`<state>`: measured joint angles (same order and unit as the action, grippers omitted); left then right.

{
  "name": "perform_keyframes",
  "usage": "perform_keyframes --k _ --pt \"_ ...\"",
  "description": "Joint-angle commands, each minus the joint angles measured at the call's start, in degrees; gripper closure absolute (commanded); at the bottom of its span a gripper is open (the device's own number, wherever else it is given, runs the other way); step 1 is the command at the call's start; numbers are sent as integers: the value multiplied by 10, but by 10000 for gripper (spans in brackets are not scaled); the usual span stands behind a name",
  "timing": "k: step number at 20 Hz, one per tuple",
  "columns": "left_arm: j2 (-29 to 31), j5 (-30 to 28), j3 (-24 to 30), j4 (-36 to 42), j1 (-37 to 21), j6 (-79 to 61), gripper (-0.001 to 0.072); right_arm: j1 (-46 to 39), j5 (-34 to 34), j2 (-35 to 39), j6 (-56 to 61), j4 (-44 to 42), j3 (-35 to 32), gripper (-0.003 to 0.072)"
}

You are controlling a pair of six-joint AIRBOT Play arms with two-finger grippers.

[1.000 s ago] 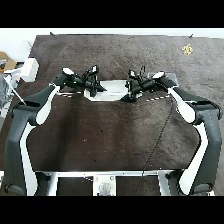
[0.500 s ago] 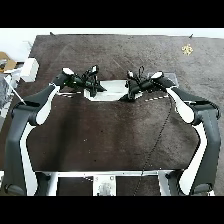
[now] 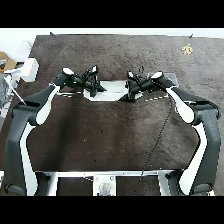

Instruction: Fold the box and place the chain.

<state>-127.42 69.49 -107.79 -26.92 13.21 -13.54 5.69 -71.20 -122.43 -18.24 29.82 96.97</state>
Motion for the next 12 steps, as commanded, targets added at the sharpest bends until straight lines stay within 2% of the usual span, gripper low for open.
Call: perform_keyframes --k 1,2,3,4,12 --pt "0 0 0 0 0 0 696 0 1 -1 1 16 0 139" --pt "0 0 0 0 0 0 696 0 1 -1 1 17 0 141" --pt "0 0 0 0 0 0 695 0 2 -1 0 17 0 204" --pt "0 0 0 0 0 0 695 0 5 -1 0 17 0 211" --pt "0 0 0 0 0 0 695 0 15 -1 1 17 0 210"
